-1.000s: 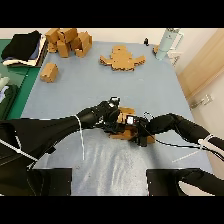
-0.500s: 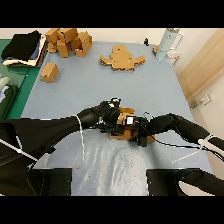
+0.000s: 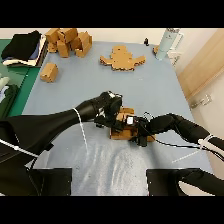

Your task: Fold the box.

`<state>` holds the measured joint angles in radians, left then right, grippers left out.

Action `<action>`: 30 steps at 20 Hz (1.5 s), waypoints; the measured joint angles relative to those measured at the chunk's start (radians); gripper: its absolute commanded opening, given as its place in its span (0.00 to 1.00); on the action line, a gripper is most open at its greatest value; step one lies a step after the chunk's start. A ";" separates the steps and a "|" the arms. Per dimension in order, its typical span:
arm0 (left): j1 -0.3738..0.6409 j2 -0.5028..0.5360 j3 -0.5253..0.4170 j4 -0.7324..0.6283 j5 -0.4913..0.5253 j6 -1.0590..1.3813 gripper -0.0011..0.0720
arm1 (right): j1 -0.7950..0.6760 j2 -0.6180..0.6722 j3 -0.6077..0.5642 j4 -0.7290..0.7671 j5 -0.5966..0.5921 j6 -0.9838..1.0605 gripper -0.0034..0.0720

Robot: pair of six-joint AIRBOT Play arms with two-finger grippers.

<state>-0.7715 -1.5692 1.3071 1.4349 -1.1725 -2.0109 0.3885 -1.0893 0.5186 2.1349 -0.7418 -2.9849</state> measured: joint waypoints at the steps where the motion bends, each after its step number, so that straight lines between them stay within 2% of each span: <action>1: 0.014 0.000 0.014 0.001 -0.026 0.023 0.87 | 0.000 0.000 0.000 0.000 0.000 0.000 0.76; 4: 0.045 0.013 0.040 0.000 -0.084 0.108 0.87 | 0.000 0.000 0.000 0.000 0.000 0.000 0.76; 6: 0.065 0.029 0.046 -0.004 -0.102 0.176 0.80 | 0.000 0.000 0.000 0.000 0.000 -0.001 0.76; 11: 0.127 0.097 0.045 -0.005 -0.151 0.391 0.79 | 0.000 0.000 0.000 0.001 0.001 0.000 0.76; 13: 0.161 0.133 0.028 -0.034 -0.155 0.494 0.22 | 0.000 0.000 0.000 0.000 0.000 0.000 0.76; 14: 0.180 0.149 0.013 -0.056 -0.154 0.548 0.03 | 0.000 0.000 0.000 0.000 0.000 0.000 0.76; 17: 0.257 0.211 -0.086 -0.156 -0.135 0.756 0.03 | 0.000 0.000 0.000 0.000 0.000 0.000 0.76; 20: 0.360 0.293 -0.253 -0.361 -0.100 1.039 0.03 | 0.000 0.000 0.000 0.000 0.000 0.000 0.76; 24: 0.424 0.396 -0.470 -0.558 0.096 1.390 0.03 | 0.000 0.000 0.000 0.000 -0.001 0.000 0.76; 25: 0.418 0.410 -0.510 -0.584 0.150 1.484 0.04 | 0.000 0.000 0.000 0.000 -0.001 0.000 0.76; 26: 0.410 0.417 -0.542 -0.606 0.192 1.577 0.40 | 0.000 0.000 0.000 -0.001 -0.001 0.000 0.76; 27: 0.404 0.420 -0.571 -0.642 0.228 1.685 0.98 | 0.000 0.000 0.000 -0.004 -0.002 0.000 0.76; 30: 0.399 0.400 -0.639 -0.816 0.324 2.024 0.97 | 0.000 0.000 0.000 -0.005 -0.002 0.000 0.76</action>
<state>-0.3725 -1.1690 0.6678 0.6189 -0.8486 0.0128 0.3885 -1.0893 0.5186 2.1304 -0.7441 -2.9852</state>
